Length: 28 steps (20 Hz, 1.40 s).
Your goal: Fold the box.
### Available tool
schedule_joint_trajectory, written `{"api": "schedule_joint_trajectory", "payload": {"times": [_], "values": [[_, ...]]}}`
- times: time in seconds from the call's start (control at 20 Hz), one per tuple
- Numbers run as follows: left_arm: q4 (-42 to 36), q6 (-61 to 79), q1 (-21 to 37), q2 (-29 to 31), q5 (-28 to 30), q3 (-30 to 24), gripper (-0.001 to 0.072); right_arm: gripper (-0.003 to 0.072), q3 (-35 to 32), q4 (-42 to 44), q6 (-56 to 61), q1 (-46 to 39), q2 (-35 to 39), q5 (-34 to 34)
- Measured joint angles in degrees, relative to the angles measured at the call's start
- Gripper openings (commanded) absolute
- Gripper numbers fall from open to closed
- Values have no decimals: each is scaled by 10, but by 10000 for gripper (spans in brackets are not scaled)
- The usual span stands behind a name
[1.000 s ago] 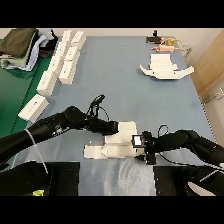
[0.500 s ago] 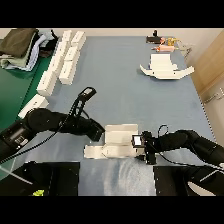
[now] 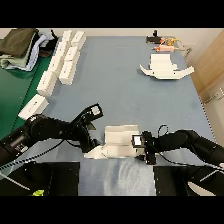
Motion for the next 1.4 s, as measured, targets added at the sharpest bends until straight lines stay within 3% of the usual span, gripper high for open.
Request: {"api": "schedule_joint_trajectory", "payload": {"times": [0.2,0.5,0.6,0.9,0.95,1.0,1.05,1.2,1.25,1.4], "values": [[-12,128,-1,-14,15,-34,684,509,0,0,0,0,0,0],[-90,286,-1,-19,30,-101,681,509,0,0,0,0,0,0],[-105,306,-1,-22,34,-110,579,509,0,0,0,0,0,0],[-150,332,-9,-51,64,-117,576,509,0,0,0,0,0,0],[-156,335,-14,-58,74,-117,521,509,0,0,0,0,0,0],[-161,336,-19,-64,82,-117,297,509,0,0,0,0,0,0],[-167,338,-25,-69,92,-117,238,509,0,0,0,0,0,0],[-176,342,-42,-82,120,-118,222,509,0,0,0,0,0,0],[-177,343,-47,-85,128,-118,129,509,0,0,0,0,0,0],[-185,345,-61,-93,148,-118,107,509,0,0,0,0,0,0]]}}
